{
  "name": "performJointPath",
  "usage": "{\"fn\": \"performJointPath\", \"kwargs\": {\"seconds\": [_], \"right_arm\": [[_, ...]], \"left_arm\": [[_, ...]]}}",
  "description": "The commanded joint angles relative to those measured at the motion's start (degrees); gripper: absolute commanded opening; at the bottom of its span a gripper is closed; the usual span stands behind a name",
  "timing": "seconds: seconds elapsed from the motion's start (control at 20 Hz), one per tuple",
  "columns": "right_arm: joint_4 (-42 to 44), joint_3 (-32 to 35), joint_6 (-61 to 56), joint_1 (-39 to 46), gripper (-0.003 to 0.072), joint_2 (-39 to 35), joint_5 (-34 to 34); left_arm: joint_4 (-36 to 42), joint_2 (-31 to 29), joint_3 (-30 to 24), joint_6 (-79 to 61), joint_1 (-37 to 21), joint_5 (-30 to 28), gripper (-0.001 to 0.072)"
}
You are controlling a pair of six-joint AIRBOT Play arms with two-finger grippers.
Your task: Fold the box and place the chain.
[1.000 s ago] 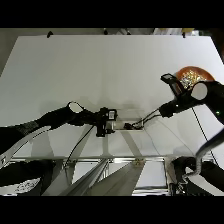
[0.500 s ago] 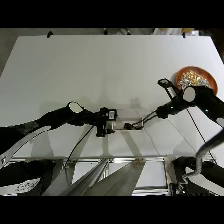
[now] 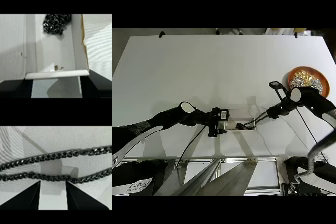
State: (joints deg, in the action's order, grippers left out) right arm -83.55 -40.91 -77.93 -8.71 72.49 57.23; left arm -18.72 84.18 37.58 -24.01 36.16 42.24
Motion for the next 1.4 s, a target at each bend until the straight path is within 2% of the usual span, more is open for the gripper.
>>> {"fn": "performJointPath", "kwargs": {"seconds": [0.0, 0.15, 0.6, 1.0, 1.35], "right_arm": [[-0.22, 0.02, -0.24, 0.02, 0.0338, 0.31, -0.85], [-0.02, 0.02, -0.26, 0.02, 0.0289, 0.31, -1.57], [2.32, -0.04, -0.37, 0.04, 0.0298, -2.60, 1.25], [-0.66, -0.02, -13.42, 0.04, 0.0296, -3.54, -4.17], [-2.34, -0.02, -16.83, 0.04, 0.0289, -3.54, -2.25]], "left_arm": [[-0.02, 0.02, 0.07, -0.02, 0.00, -0.02, 0.0391], [-0.02, 0.02, 0.07, -0.02, 0.00, 0.00, 0.0391], [-0.02, 0.02, 0.07, -0.02, 0.00, 0.00, 0.0391], [-0.02, 0.02, 0.07, -0.02, 0.00, 0.00, 0.0391], [-0.02, 0.02, 0.07, -0.02, 0.00, 0.00, 0.0391]]}}
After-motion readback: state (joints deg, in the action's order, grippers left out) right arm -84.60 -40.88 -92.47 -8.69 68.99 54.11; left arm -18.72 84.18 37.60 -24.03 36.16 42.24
